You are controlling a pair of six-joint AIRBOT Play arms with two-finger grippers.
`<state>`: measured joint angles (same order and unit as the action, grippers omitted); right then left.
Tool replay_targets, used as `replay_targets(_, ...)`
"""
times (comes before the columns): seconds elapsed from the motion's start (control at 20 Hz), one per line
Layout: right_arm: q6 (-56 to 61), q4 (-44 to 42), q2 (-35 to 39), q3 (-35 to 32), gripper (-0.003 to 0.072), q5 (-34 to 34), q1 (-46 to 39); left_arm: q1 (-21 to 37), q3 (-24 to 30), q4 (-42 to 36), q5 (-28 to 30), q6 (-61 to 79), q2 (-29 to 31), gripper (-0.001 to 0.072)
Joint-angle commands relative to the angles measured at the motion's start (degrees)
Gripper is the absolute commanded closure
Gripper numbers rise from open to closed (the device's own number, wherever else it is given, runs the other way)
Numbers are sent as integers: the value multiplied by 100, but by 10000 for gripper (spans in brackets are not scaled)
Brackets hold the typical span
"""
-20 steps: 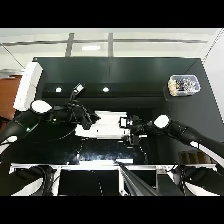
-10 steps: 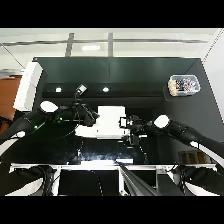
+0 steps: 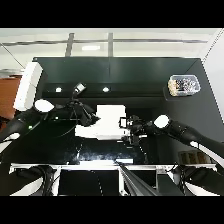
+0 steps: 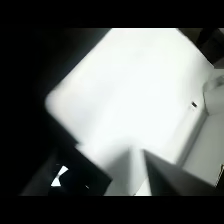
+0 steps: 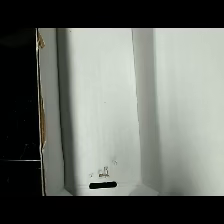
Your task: Fold the box and place the chain.
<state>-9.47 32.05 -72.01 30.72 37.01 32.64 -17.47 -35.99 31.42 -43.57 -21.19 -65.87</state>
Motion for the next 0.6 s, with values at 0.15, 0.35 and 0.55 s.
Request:
replay_targets(0.15,4,-4,0,0,210,-4,-2,850,-4,1622,-1169,-11,870,-3)
replay_targets(0.35,4,-2,0,0,210,-2,-2,997,444,1572,-1982,1469,730,30)
replay_targets(0.55,2,7,0,0,210,2,0,422,765,1386,-1276,1722,463,29)
